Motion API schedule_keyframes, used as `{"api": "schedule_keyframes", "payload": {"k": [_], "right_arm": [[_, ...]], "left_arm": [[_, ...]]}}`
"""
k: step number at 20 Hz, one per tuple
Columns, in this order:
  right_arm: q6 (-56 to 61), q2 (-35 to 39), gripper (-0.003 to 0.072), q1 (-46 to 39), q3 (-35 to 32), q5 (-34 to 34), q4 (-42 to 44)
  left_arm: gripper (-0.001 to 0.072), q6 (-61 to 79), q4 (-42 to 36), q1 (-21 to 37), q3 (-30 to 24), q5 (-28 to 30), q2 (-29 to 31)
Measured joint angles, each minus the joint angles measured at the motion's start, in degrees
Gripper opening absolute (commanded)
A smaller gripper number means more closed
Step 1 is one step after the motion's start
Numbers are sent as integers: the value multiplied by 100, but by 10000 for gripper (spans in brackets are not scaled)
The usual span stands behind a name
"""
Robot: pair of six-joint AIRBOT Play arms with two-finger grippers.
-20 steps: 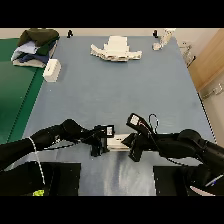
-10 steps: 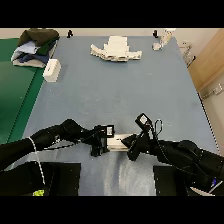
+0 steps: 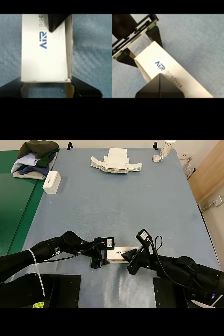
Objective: Fold the box.
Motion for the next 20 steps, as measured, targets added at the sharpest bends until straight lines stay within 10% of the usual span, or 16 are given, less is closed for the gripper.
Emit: {"api": "schedule_keyframes", "payload": {"k": [20], "right_arm": [[15,413,4,-210,680,-538,-1110]], "left_arm": [[524,-7,-4,0,0,-2,0]]}}
